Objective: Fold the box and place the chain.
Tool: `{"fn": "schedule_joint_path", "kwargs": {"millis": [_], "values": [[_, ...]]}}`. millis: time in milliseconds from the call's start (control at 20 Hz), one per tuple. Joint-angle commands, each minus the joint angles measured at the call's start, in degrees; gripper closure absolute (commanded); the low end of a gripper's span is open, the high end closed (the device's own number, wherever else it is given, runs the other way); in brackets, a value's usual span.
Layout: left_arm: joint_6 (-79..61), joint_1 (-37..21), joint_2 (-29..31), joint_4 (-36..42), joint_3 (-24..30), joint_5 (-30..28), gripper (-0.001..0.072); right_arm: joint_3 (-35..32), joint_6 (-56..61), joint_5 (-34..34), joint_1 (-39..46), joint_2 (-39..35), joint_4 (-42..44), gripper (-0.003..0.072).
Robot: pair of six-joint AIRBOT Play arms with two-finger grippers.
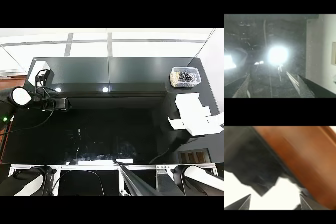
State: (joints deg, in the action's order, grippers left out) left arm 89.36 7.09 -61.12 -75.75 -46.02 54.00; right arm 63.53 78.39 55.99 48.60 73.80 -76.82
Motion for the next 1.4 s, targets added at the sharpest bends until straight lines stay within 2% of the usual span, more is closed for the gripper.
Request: {"fn": "schedule_joint_path", "kwargs": {"millis": [0, 150, 300, 450, 500, 550, 600, 650, 700, 800, 850, 900, 1050, 1250, 1350], "values": [[0.2, 0.0, -0.1, 0.2, -0.1, 0.1, -0.0002, 4.5, -24.3, 12.2, 6.8, 7.0, 0.7, -0.003], [1.4, 0.0, -0.1, 0.2, 0.0, 0.1, -0.0002, 4.5, -29.4, 10.1, 5.4, 10.8, -0.9, -0.0029], [1.4, 0.0, -0.1, 1.0, 0.0, 0.0, -0.0002, 4.6, -33.3, 9.4, 4.5, 13.0, 4.0, -0.0029], [1.4, 0.0, -0.1, 1.5, 0.0, 0.1, -0.0002, 4.9, -34.2, 9.1, 3.9, 13.3, 4.9, -0.0029], [1.4, 0.0, -0.1, 1.5, 0.0, 0.1, -0.0002, 5.2, -34.2, 9.3, 3.8, 13.3, 5.1, 0.0035], [1.4, 0.0, -0.1, 1.5, 0.0, 0.2, -0.0002, 5.5, -34.2, 9.7, 3.5, 13.2, 5.3, 0.0168], [1.4, 0.0, -0.1, 1.5, 0.0, 0.4, -0.0002, 5.8, -34.2, 10.5, 3.3, 13.2, 5.4, 0.0336], [1.4, 0.0, -0.1, 1.5, 0.0, 0.5, -0.0002, 6.0, -34.3, 11.8, 3.0, 13.2, 5.4, 0.056], [1.4, 0.0, -0.1, 1.5, 0.0, 0.5, -0.0002, 6.0, -34.4, 13.1, 2.6, 12.8, 6.4, 0.0631], [1.3, 0.0, -0.1, 1.5, 0.0, 0.5, -0.0002, 6.0, -34.6, 15.6, 1.6, 11.6, 9.2, 0.0634], [1.3, 0.0, -0.1, 1.5, 0.0, 0.5, -0.0002, 5.9, -34.5, 16.8, 0.6, 10.6, 10.4, 0.0672], [1.3, 0.0, -0.1, 1.5, 0.0, 0.4, -0.0002, 5.3, -34.4, 17.2, -0.8, 9.1, 11.8, 0.0673], [1.3, 0.0, -0.1, 1.4, 0.0, -0.5, -0.0002, 0.5, -33.1, 15.5, -6.4, 2.3, 17.8, 0.0674], [1.3, 0.0, -0.1, 2.0, 0.0, -1.6, -0.0002, -13.2, -27.7, 7.5, -17.2, -10.9, 27.2, 0.0674], [1.0, 0.0, -0.1, 3.4, 0.0, -1.3, -0.0002, -23.8, -25.4, -1.2, -23.9, -18.6, 34.9, 0.0675]]}}
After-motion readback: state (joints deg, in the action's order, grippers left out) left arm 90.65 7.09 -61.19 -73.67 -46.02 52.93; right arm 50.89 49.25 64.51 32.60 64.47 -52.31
